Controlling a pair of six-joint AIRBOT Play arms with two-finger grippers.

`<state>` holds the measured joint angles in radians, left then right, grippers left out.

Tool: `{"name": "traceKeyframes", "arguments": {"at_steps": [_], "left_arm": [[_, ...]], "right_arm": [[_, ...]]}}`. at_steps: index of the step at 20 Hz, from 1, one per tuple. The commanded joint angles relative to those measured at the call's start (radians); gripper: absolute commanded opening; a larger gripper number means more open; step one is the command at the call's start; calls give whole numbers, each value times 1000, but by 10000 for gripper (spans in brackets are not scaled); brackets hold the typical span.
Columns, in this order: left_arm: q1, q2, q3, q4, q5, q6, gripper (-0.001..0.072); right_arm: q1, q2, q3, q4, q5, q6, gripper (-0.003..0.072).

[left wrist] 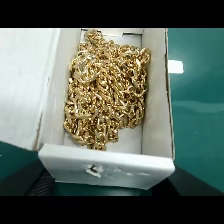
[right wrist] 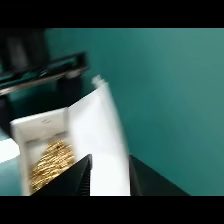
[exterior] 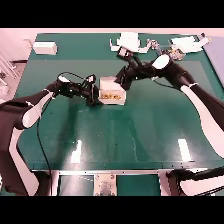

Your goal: Fold the box and place the chain.

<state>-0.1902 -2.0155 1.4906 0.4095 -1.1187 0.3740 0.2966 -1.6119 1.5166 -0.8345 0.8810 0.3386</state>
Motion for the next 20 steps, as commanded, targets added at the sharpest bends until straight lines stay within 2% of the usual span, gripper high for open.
{"name": "traceKeyframes", "arguments": {"at_steps": [1,5,8,11,13,17,20], "left_arm": [[0,0,0,0,0,0,338],[0,0,0,0,0,0,338],[0,0,0,0,0,0,338],[0,0,0,0,0,0,338],[0,0,0,0,0,0,338],[0,0,0,0,0,0,338],[0,0,0,0,0,0,338]], "right_arm": [[-45,-6,66,112,-83,-129,260],[-95,-110,103,248,-88,-225,260],[-101,-203,155,259,-87,-253,260],[-101,-296,254,257,-64,-253,259],[-101,-329,309,245,53,-232,259],[-98,-330,312,72,211,-155,260],[-98,-329,312,60,326,-155,262]]}}
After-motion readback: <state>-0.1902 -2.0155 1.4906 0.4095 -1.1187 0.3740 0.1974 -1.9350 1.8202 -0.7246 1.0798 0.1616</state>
